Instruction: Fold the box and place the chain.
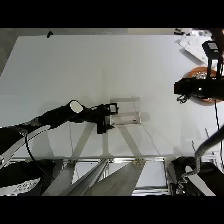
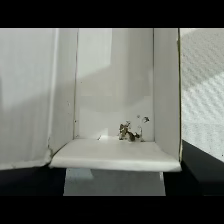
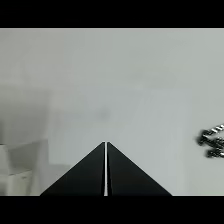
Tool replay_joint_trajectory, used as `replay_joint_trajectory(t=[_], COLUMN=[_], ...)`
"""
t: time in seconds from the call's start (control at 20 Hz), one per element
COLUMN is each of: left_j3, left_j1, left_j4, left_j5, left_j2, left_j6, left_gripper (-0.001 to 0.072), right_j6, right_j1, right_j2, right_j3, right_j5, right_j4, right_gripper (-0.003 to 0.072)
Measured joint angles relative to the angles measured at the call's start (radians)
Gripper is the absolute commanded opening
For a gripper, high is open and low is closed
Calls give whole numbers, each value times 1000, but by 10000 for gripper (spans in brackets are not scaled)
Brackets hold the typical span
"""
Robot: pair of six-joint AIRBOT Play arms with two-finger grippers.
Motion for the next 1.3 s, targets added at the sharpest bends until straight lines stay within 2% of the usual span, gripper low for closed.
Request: replay_joint_trajectory(t=[0.05,0.1,0.15,0.2,0.6,0.9,1.0,1.05,1.25,1.3], left_j3=[0,0,0,0,0,0,0,0,0,0], left_j1=[0,0,0,0,0,0,0,0,0,0], left_j4=[0,0,0,0,0,0,0,0,0,0], left_j5=[0,0,0,0,-1,-2,-2,-2,-3,-3], left_j2=[0,0,0,0,0,0,0,0,0,0], left_j6=[0,0,0,0,0,0,0,0,0,0], left_gripper=[314,314,314,314,314,314,314,314,314,314], right_j6=[38,71,97,114,188,281,293,298,322,327], right_j1=[-5,-17,-37,-62,-290,-346,-351,-352,-354,-355], right_j2=[0,-2,-10,-22,-287,-484,-531,-545,-575,-580], right_j3=[-9,-19,-34,-48,-86,-89,-89,-88,-89,-89], right_j5=[-3,-8,-14,-21,-171,-353,-409,-436,-521,-530], right_j4=[-57,-102,-141,-167,-237,-203,-180,-174,-158,-158], right_gripper=[50,195,408,501,507,504,471,415,395,352])
